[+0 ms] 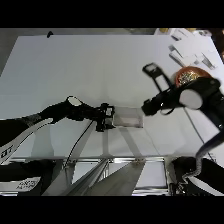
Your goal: Fold the box and place the chain.
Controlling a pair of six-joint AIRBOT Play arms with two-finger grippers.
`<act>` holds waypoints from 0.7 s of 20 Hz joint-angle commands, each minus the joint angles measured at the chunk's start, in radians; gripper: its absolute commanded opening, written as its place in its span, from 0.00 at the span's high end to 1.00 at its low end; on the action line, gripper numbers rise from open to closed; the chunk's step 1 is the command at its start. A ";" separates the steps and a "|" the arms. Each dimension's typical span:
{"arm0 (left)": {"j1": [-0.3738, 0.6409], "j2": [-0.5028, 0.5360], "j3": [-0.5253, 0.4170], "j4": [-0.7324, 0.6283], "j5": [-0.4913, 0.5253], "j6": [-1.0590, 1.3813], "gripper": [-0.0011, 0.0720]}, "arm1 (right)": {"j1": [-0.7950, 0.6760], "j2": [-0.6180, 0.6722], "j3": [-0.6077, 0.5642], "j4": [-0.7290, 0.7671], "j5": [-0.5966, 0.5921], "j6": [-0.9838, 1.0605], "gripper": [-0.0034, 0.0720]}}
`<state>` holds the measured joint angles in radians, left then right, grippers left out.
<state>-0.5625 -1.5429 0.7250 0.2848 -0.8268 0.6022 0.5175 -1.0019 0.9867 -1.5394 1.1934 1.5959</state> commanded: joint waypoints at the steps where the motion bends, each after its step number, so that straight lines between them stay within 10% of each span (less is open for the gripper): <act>1: 0.000 0.000 0.000 0.000 0.000 0.000 0.89 | -0.159 -0.032 0.084 -0.032 -0.088 -0.091 0.57; 14: 0.000 0.000 0.000 0.000 0.000 0.000 0.89 | -0.779 -0.258 0.096 0.026 -0.297 -0.131 0.57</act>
